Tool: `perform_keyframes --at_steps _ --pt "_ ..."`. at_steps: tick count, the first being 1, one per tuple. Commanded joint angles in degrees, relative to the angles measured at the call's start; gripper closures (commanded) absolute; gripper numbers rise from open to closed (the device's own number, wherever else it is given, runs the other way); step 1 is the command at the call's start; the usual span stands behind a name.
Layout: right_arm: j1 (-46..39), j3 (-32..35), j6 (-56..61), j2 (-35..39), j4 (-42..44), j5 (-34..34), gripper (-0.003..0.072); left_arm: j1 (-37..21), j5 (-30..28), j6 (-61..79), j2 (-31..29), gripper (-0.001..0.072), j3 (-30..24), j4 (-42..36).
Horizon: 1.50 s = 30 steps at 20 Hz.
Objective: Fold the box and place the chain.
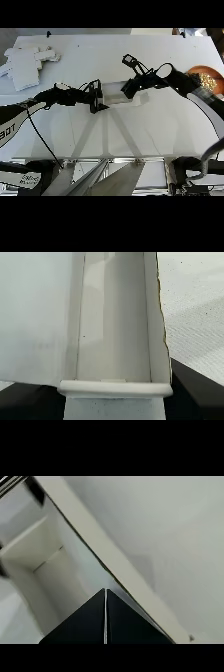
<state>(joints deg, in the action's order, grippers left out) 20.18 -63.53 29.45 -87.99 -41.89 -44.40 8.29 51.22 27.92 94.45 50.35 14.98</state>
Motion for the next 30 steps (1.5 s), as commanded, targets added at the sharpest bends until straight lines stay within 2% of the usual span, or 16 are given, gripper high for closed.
perform_keyframes --at_steps 1,4,10,14,17,19,21,23,25,30 --pt "0.02 -0.04 -1.38 -4.37 4.59 6.69 0.0671 0.0 0.0 0.13 0.0 0.0185 0.07 0.07" --pt "0.04 -0.04 -1.27 -6.23 4.9 5.66 0.0671 0.0 0.0 0.13 0.0 0.0185 0.07 0.07" --pt "0.02 -0.04 -1.51 -0.87 4.85 5.09 0.067 0.0 -0.02 0.13 0.0 0.0185 0.07 0.07" --pt "0.02 -0.04 -1.46 5.95 -5.77 4.13 0.0669 0.0 0.0 0.13 0.0 0.0185 0.07 0.07" --pt "-2.6 -0.04 -1.53 9.18 -14.56 -2.1 0.0665 0.0 0.0 0.13 0.0 0.0185 0.07 0.07" --pt "-5.68 -0.02 -2.71 9.07 -18.82 -8.63 0.0544 0.0 -0.02 0.13 0.0 0.0185 0.07 0.07" --pt "-8.57 0.0 -9.07 8.0 -19.76 -15.26 0.046 0.0 0.0 0.13 0.0 0.0185 0.07 0.07" --pt "-10.29 0.02 -17.27 6.32 -19.74 -18.25 0.0322 0.0 0.0 0.13 0.0 0.0185 0.07 0.07" --pt "-10.56 0.02 -23.15 3.89 -19.41 -17.62 0.0273 0.0 0.0 0.13 0.0 0.0185 0.07 0.07" --pt "-9.84 0.02 -28.04 -2.84 -14.36 -16.46 0.0276 0.0 0.0 0.13 0.0 0.0185 0.07 0.07"
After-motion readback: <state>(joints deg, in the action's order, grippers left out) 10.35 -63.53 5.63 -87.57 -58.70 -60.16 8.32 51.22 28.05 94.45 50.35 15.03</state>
